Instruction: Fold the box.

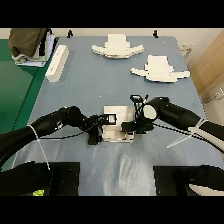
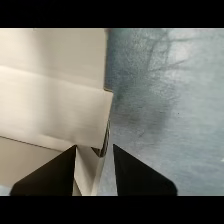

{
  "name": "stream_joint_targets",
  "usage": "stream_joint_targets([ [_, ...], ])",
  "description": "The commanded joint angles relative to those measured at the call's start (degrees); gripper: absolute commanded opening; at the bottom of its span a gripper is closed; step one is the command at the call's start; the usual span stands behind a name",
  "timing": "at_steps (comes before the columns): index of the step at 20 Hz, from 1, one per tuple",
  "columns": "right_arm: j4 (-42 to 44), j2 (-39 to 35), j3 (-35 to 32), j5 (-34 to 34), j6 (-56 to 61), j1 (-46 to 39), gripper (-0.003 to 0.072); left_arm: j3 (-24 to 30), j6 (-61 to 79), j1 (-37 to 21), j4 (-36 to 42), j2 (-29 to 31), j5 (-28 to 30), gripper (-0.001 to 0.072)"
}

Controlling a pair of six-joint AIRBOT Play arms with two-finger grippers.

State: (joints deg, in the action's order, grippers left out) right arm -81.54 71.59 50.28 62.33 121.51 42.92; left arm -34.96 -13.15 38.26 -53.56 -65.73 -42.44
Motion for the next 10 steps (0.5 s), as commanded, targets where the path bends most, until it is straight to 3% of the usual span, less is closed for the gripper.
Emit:
stream_joint_targets([
  [1, -7.67, 3.96, 4.81, 7.37, 10.6, 3.67, 0.0344, 0.02, 0.02, -0.02, -0.02, 0.0, 0.02, 0.0464],
  [4, -8.26, 4.59, 5.22, 8.13, 13.79, 4.11, 0.0212, 0.02, 0.02, -0.02, -0.02, 0.0, 0.0, 0.0464],
  [7, -9.4, 4.59, 5.22, 8.17, 14.51, 4.44, 0.0006, 0.02, 0.02, -0.02, -0.02, 0.0, 0.02, 0.0464],
  [10, -9.75, 4.59, 5.22, 8.17, 14.56, 5.07, -0.0001, 0.02, 0.02, -0.02, -0.02, 0.0, 0.02, 0.0463],
])
